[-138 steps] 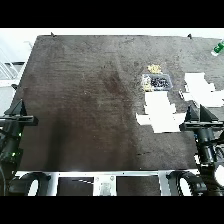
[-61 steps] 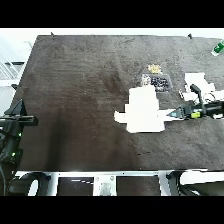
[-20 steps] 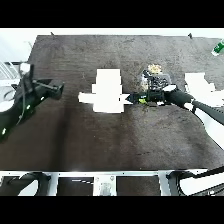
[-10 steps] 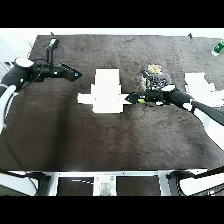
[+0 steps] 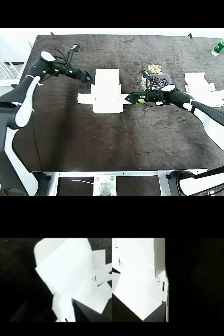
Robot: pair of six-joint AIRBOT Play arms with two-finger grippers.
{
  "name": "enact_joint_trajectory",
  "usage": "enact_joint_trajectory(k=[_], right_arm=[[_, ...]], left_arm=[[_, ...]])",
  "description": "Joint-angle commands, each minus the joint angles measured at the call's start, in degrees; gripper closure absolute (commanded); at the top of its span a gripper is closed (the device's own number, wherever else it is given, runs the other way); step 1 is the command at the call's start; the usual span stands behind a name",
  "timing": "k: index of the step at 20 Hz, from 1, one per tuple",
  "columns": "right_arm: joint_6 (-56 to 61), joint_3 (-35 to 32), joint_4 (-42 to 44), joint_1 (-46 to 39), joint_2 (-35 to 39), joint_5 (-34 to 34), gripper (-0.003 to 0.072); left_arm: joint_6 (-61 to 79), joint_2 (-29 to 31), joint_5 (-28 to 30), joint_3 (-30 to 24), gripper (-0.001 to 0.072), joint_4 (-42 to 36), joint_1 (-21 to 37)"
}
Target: Fold the box and place the chain.
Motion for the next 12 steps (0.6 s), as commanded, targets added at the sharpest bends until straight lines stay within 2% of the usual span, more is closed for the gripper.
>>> enact_joint_trajectory(k=[1, 7, 12], right_arm=[[-0.28, -0.02, -0.04, 0.07, -0.02, 0.04, 0.0672], [-0.28, -0.02, -0.15, 0.07, -0.02, 0.04, 0.0672], [-0.28, -0.02, -0.15, 0.04, 0.0, 0.07, 0.0672]], left_arm=[[-2.27, -3.37, -1.18, 2.75, 0.0077, 1.07, -1.33], [-1.81, -5.2, -5.57, 2.73, 0.0078, -2.51, -1.44], [-0.24, -5.88, -6.05, 2.73, 0.0079, -4.33, -2.73]])
